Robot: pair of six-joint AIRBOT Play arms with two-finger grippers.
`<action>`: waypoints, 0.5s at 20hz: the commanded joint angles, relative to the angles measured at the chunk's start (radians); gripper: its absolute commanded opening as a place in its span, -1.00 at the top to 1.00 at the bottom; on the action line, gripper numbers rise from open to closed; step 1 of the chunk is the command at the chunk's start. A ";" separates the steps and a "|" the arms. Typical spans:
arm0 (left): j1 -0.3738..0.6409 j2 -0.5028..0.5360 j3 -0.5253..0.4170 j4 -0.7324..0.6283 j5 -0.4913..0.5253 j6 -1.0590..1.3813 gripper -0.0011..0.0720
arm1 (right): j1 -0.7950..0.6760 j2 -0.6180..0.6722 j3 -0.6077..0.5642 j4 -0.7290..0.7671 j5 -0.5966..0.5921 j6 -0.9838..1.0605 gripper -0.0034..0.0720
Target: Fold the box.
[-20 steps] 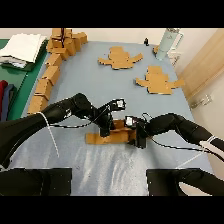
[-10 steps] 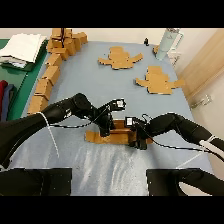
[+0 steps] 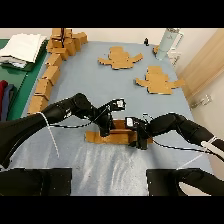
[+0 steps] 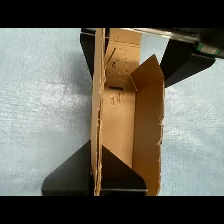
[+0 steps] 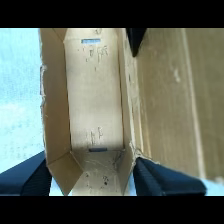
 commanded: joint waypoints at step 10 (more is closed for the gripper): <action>0.000 0.000 0.001 0.000 0.000 0.000 0.93 | 0.011 -0.055 -0.004 0.022 0.040 0.000 -1.00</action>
